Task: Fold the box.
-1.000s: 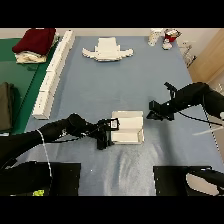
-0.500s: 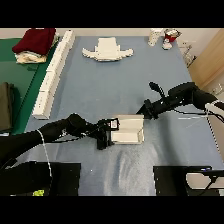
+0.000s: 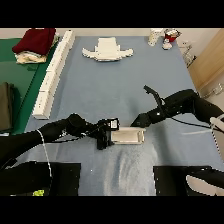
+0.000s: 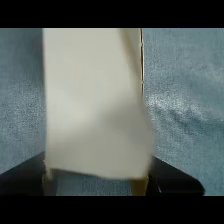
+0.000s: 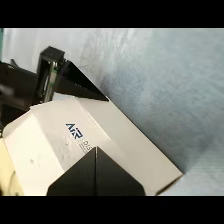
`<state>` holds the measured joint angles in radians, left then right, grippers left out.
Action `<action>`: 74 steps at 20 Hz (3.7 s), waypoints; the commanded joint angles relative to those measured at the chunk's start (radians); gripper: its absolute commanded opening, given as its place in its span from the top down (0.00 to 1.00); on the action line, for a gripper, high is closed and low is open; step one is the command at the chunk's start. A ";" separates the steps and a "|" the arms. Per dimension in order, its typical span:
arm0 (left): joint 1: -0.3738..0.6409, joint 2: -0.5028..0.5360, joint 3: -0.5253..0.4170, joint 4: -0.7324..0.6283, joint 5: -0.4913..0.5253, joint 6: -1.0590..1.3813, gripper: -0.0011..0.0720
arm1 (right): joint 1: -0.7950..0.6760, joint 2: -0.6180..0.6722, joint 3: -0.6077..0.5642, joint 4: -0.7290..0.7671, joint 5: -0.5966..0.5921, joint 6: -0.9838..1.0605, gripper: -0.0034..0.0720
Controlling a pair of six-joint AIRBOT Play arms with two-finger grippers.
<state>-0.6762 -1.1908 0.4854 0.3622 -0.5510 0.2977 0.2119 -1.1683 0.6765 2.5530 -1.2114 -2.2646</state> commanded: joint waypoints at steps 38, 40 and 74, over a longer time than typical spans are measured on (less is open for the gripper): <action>0.000 0.001 0.000 0.000 0.000 0.000 0.27 | 0.507 0.438 -0.304 -0.460 0.653 -0.620 0.16; 0.000 0.001 0.000 0.000 0.000 0.000 0.27 | 0.507 0.439 -0.304 -0.460 0.681 -0.654 0.16; 0.000 0.001 0.000 0.000 0.000 0.000 0.27 | 0.557 0.490 -0.267 -0.535 0.718 -0.641 0.28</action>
<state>-0.6758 -1.1908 0.4858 0.3622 -0.5510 0.2981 0.7681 -0.6792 0.3973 2.0193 -0.5007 -2.9070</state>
